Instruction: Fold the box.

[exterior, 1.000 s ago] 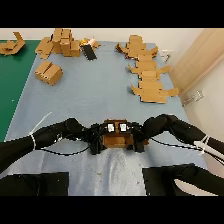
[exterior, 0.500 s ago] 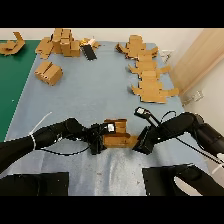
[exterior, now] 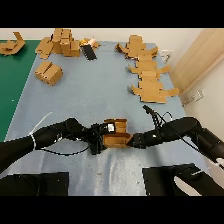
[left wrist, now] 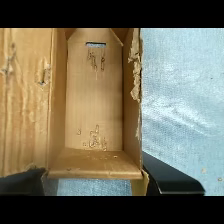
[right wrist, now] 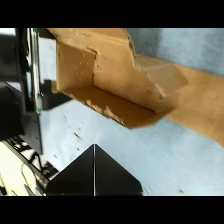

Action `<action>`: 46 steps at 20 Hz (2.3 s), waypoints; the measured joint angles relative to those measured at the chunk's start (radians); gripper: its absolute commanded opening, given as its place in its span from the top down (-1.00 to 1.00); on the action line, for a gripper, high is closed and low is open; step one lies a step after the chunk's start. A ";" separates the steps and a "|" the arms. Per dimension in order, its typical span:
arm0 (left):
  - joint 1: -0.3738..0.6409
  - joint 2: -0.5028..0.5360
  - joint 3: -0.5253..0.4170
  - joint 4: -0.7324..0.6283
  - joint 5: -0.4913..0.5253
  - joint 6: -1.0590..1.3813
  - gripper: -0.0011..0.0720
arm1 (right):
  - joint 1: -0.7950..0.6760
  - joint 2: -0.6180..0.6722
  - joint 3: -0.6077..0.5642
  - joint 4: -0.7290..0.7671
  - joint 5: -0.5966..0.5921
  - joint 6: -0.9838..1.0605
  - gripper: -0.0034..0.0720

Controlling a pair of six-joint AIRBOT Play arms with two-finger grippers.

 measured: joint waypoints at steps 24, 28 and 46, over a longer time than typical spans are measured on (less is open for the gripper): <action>-0.001 0.000 0.000 0.000 0.000 0.000 -0.15 | -0.082 -0.665 0.311 0.130 0.060 -0.260 0.91; -0.001 0.000 0.000 0.000 0.000 0.000 -0.15 | -0.115 -0.470 0.320 0.017 0.096 -0.294 0.90; -0.001 0.000 0.000 0.000 0.000 0.000 -0.15 | 0.156 -0.090 0.034 -0.447 0.203 -0.888 -0.60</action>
